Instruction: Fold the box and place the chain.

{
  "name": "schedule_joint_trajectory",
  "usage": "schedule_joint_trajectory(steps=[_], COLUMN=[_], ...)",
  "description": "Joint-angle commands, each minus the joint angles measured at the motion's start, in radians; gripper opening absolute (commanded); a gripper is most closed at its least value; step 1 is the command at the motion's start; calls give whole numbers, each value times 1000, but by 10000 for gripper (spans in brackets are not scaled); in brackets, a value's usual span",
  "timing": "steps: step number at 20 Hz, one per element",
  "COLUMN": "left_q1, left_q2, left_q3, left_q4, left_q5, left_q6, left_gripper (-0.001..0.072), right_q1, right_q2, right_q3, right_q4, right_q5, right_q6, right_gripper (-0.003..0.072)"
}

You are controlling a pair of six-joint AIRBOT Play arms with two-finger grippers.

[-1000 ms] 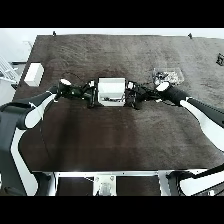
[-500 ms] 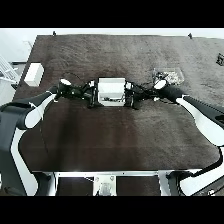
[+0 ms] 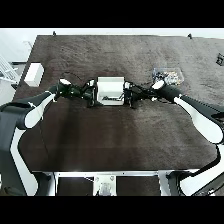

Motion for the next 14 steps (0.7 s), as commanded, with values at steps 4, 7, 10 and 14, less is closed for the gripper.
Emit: schedule_joint_trajectory(steps=[4,7,10,14], left_q1=[-1,-1,-1,-1], left_q2=[-1,-1,-1,-1], left_q3=[0,0,0,0], left_q4=[2,2,2,2], left_q5=[-8,-8,-8,-8], left_q6=[0,0,0,0], left_gripper=[354,354,354,354], right_q1=[-12,-30,-50,-48], right_q2=[3,29,76,169], right_q3=[2,2,2,1], right_q4=[-13,-37,-36,-32], right_q5=[-3,5,5,7], right_q6=[51,102,158,267], right_gripper=[80,11,11,10])
